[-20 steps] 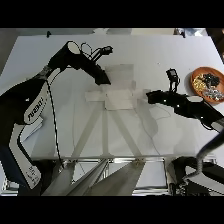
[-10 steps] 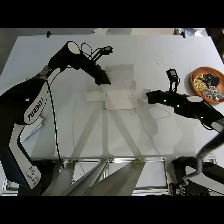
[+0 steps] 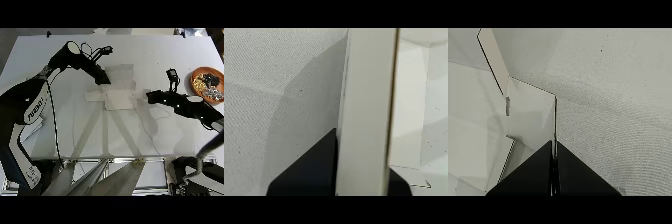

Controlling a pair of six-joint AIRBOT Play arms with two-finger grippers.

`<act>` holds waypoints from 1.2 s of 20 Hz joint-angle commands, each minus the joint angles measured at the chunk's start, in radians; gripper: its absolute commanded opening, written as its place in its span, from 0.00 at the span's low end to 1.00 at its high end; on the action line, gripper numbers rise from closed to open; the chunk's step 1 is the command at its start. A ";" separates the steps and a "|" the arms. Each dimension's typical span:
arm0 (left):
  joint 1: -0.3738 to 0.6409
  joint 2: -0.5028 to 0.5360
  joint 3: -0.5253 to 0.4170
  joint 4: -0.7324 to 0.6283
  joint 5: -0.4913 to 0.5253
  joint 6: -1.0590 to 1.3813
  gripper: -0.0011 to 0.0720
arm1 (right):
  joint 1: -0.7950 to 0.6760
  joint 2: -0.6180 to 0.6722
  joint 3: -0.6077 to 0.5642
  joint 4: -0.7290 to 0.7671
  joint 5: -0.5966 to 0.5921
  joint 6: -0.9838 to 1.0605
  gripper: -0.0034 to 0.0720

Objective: Fold the box and place the chain.

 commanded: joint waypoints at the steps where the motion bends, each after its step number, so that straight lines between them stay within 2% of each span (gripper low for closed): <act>1: 0.000 0.001 0.000 -0.002 0.001 0.000 0.03 | 0.001 0.000 -0.001 0.000 -0.002 0.000 0.06; 4: 0.000 0.001 0.000 -0.002 0.001 0.000 0.03 | 0.001 0.000 -0.001 0.001 0.002 0.000 0.07; 5: 0.000 0.001 0.000 -0.002 0.001 0.000 0.03 | 0.001 0.000 -0.001 0.001 0.002 0.000 0.13; 7: 0.000 0.001 0.000 -0.002 0.000 0.000 0.03 | 0.001 0.001 -0.001 0.001 0.002 0.001 0.52; 8: 0.000 0.002 0.000 -0.002 0.001 0.000 0.03 | 0.001 0.003 -0.001 0.001 0.011 0.001 0.62; 12: 0.003 0.027 0.000 -0.001 -0.020 0.037 0.02 | 0.000 0.029 0.000 0.001 0.100 0.001 0.62; 19: 0.000 0.109 0.000 0.000 -0.187 0.203 0.02 | 0.000 0.178 0.000 -0.003 0.098 0.000 0.62; 21: 0.000 0.107 -0.001 0.000 -0.185 0.291 0.02 | 0.000 0.222 0.000 -0.004 0.095 0.000 0.62; 24: 0.000 0.094 -0.001 0.043 -0.179 0.295 0.02 | 0.000 0.283 0.000 -0.011 0.090 0.000 0.62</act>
